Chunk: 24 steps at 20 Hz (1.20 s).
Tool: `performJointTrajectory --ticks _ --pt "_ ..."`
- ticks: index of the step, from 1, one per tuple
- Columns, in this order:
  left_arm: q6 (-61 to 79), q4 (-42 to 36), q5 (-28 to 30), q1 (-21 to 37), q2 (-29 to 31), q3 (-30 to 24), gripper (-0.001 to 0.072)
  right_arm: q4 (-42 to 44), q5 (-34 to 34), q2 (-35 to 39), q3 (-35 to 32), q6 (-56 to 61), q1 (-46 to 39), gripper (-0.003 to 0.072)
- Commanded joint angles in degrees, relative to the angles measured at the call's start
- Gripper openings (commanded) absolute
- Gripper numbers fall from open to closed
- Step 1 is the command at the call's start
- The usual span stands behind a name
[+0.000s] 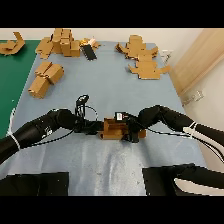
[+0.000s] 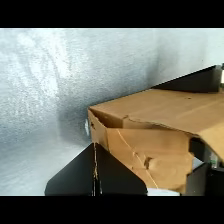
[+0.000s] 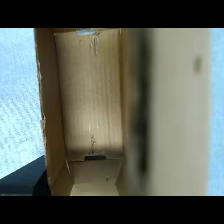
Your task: Fold the box.
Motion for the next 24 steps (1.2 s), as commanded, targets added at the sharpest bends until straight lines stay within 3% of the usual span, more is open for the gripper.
performJointTrajectory --ticks 1,13,24 --pt "-4.5 2.7 1.2 -2.4 1.0 0.9 0.0005 0.0 0.0 0.0 0.0 0.0 0.0 0.0497" --pt "-2.0 3.6 -6.0 2.4 1.0 1.7 0.001 0.0 0.0 0.0 0.0 0.0 0.0 0.0497" --pt "-1.4 3.7 -5.7 3.2 1.0 1.7 0.0012 0.0 0.0 0.0 0.0 0.0 0.0 0.0497"
